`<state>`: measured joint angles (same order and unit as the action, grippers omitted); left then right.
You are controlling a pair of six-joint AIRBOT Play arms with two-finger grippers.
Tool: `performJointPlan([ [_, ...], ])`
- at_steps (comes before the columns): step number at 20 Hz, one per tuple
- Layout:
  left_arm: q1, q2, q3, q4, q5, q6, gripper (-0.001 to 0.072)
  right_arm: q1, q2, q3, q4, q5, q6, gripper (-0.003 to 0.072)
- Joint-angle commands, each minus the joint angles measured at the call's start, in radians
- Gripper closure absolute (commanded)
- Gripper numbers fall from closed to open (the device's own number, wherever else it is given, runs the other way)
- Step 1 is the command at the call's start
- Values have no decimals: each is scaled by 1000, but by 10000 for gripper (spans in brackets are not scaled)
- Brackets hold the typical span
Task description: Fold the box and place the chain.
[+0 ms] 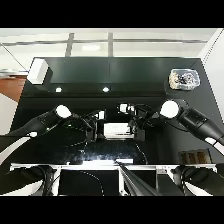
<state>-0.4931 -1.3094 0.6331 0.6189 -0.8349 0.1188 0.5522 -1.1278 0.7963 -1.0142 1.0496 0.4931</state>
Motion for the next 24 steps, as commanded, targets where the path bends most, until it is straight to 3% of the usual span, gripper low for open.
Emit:
performJointPlan([
  [1, -1, 0, 0, 0, 0, 0, 220, 1, -5, -7, 0, -14, 0, 407],
  [10, -1, -6, 0, 0, -6, 0, 220, 0, -20, -6, 14, -13, 23, 408],
  [17, 0, -6, 0, 0, -6, 0, 220, -8, -15, 26, 9, 76, 116, 409],
  [22, 0, -6, 0, 0, -6, 0, 220, -10, -3, 26, 9, 76, 181, 411],
  [24, 0, -6, 0, 0, -6, 0, 220, -10, 21, 26, 10, 75, 267, 499],
])
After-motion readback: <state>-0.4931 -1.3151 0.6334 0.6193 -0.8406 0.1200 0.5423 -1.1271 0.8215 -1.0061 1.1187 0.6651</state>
